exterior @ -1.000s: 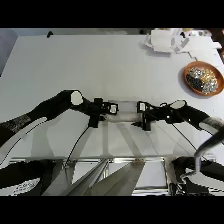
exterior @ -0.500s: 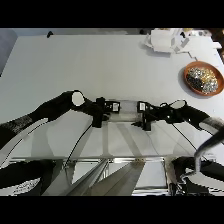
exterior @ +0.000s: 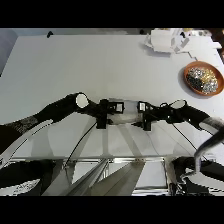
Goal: Fold the box and place the chain.
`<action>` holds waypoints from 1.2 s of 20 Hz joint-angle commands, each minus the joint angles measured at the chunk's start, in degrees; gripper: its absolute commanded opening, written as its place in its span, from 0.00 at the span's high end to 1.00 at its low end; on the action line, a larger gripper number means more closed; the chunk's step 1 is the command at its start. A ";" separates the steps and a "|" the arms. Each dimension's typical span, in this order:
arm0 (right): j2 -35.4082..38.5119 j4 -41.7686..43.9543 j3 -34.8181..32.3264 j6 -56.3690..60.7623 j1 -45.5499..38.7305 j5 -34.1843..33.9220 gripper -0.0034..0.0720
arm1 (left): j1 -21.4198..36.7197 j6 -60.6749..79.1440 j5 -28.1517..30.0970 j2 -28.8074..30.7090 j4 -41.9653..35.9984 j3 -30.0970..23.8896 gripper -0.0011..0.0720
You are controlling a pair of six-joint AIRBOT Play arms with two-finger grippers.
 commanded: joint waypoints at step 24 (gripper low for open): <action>0.02 0.09 0.00 0.00 0.02 -0.11 0.52 | 17.31 -71.14 -5.88 4.55 -2.08 -10.14 0.97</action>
